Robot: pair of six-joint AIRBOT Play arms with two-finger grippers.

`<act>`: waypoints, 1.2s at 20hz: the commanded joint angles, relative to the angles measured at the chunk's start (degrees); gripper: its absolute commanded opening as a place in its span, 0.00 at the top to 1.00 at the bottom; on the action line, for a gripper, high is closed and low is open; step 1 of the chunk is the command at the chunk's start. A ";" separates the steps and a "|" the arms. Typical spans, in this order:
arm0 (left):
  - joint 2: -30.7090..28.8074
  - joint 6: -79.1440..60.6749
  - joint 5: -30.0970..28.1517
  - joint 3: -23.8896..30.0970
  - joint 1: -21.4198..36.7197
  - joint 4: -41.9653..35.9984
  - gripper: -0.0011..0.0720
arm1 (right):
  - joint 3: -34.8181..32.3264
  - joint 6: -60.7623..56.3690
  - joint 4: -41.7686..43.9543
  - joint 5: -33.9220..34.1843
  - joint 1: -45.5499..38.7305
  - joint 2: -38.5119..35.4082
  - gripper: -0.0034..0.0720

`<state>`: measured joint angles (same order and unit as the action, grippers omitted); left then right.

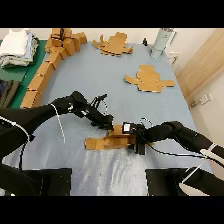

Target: Fold the box.

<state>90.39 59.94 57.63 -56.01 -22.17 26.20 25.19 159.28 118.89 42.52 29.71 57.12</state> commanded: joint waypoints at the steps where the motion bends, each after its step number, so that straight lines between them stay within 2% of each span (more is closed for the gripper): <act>1: 0.31 -3.41 0.37 -0.17 0.13 0.33 0.97 | -0.02 -0.02 0.00 0.00 0.02 0.00 0.29; 4: -2.64 -9.38 1.53 -0.57 0.61 0.28 0.97 | -0.02 -0.02 0.00 0.00 0.02 0.00 0.29; 7: -11.23 -16.98 0.17 1.79 2.12 0.42 0.97 | -0.02 -0.02 0.02 0.00 0.02 0.00 0.29; 10: -24.17 -29.11 -3.28 9.42 2.95 4.07 0.97 | -0.02 -0.02 0.00 -0.02 0.02 0.00 0.29; 14: -39.98 -34.67 -9.75 21.51 1.16 9.75 0.97 | -0.02 -0.02 0.00 0.00 0.02 0.00 0.29; 16: -44.39 -41.29 -13.73 25.90 -0.61 11.52 0.97 | -0.02 -0.02 0.00 0.00 0.02 0.00 0.29; 17: -45.11 -44.30 -15.23 27.26 -1.29 13.05 0.93 | -0.02 -0.02 0.02 0.00 0.02 0.00 0.29; 18: -44.96 -46.73 -15.80 28.30 -1.22 12.94 0.37 | -0.02 -0.02 0.00 0.00 0.02 0.00 0.29; 19: -44.26 -48.41 -16.72 29.05 -0.96 12.50 0.04 | -0.02 -0.02 0.00 0.00 0.02 0.00 0.29; 24: -37.42 -60.15 -18.51 29.53 -1.07 11.85 0.04 | -0.02 -0.02 0.00 0.00 0.02 0.00 0.29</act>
